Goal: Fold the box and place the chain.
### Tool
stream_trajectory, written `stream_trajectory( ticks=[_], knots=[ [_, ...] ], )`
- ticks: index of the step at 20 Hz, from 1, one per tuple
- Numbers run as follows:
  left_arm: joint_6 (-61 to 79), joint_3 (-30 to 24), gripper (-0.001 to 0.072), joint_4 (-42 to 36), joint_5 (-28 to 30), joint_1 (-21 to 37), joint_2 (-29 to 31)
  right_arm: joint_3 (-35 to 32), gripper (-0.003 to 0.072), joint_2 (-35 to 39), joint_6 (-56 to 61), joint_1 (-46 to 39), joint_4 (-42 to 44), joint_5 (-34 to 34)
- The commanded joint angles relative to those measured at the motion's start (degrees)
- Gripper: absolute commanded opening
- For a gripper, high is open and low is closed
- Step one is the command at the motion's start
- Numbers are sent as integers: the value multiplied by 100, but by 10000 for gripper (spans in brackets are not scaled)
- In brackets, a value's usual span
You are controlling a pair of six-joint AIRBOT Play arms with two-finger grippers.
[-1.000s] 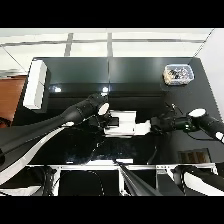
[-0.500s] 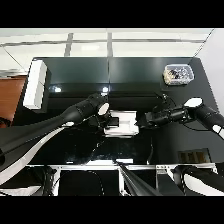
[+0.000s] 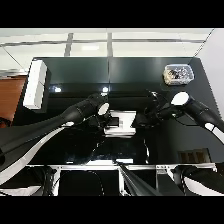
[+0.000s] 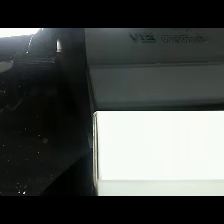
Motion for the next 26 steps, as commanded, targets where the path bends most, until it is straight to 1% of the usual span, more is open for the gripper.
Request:
stream_trajectory(
  ticks=[1,3,5,10,12,13,14,19,20,21,24,25,26],
  knots=[
    [-2,4,30,-2,0,7,0,297,344,-9,1534,682,-1346,-411],
    [0,4,29,-2,0,7,0,354,344,-15,2337,1047,-2020,-564],
    [0,4,30,-2,0,7,0,413,343,-103,3045,1355,-2612,-570],
    [0,4,30,0,0,7,0,1086,343,-715,4251,2061,-3768,-24],
    [0,4,30,0,0,7,0,1266,343,-796,4680,2293,-4109,-2],
    [-2,4,30,-2,2,7,0,1314,342,-811,4802,2369,-4218,-2],
    [0,4,30,-2,0,7,0,1320,299,-815,4863,2420,-4284,0],
    [0,4,30,0,0,7,0,1320,291,-981,4920,2439,-4054,87],
    [0,4,30,0,2,7,0,1320,209,-1012,4927,2439,-4015,90],
    [0,4,30,0,2,7,0,1318,192,-1021,4927,2439,-3982,90],
    [0,4,30,0,2,7,0,1314,191,-1023,4927,2437,-3958,129],
    [0,4,30,0,2,7,0,1314,165,-1023,4927,2437,-3956,129],
    [0,4,30,0,2,7,0,1314,12,-1023,4918,2439,-3934,129]
  ],
)
